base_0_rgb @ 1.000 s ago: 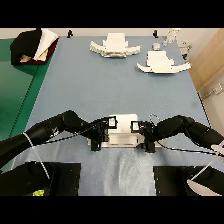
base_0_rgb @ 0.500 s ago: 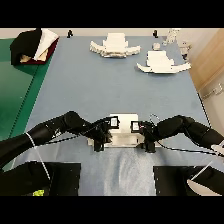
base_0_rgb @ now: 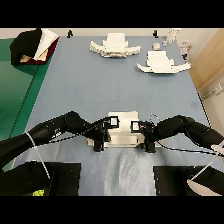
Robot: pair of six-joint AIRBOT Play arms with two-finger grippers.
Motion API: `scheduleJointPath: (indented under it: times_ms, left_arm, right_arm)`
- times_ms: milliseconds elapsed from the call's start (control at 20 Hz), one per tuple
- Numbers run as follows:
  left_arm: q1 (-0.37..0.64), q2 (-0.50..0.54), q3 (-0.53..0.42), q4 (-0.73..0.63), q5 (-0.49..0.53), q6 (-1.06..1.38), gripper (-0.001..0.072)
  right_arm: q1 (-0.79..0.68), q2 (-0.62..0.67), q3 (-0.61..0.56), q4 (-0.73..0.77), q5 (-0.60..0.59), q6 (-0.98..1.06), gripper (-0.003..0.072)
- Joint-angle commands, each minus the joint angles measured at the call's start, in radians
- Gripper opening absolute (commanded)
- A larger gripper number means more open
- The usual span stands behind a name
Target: Fold the box.
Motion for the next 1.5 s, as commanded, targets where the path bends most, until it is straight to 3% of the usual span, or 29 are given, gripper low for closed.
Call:
scheduleJointPath:
  times_ms: [0,250,400,600,700,1000,1250,1450]
  left_arm:
    - [0.002,0.055,0.001,0.171,-0.004,-0.232,0.0013]
    - [0.028,0.282,0.001,0.503,-0.080,-0.759,0.0012]
    - [0.126,0.391,0.000,0.626,-0.164,-1.176,0.0013]
    - [0.312,0.407,-0.013,0.637,-0.364,-1.413,0.0012]
    - [0.368,0.407,-0.050,0.574,-0.386,-1.437,0.0013]
    - [0.367,0.384,-0.185,0.279,-0.258,-1.376,0.0012]
    - [0.221,0.309,-0.193,0.229,-0.145,-1.384,0.0012]
    - [0.090,0.202,-0.193,0.148,0.035,-1.384,0.0012]
  right_arm:
    - [0.000,0.000,0.000,0.000,0.001,0.000,0.0503]
    - [0.000,0.000,0.000,0.000,0.001,0.000,0.0503]
    - [0.000,0.000,0.000,0.000,0.001,0.000,0.0503]
    - [0.000,0.000,0.000,0.000,0.001,0.000,0.0503]
    - [0.000,0.000,0.001,0.000,0.001,0.000,0.0503]
    - [0.000,0.000,0.001,0.000,0.001,0.000,0.0503]
    - [0.000,0.000,0.001,0.000,0.001,0.000,0.0503]
    - [0.000,0.000,0.000,0.000,0.001,0.000,0.0503]
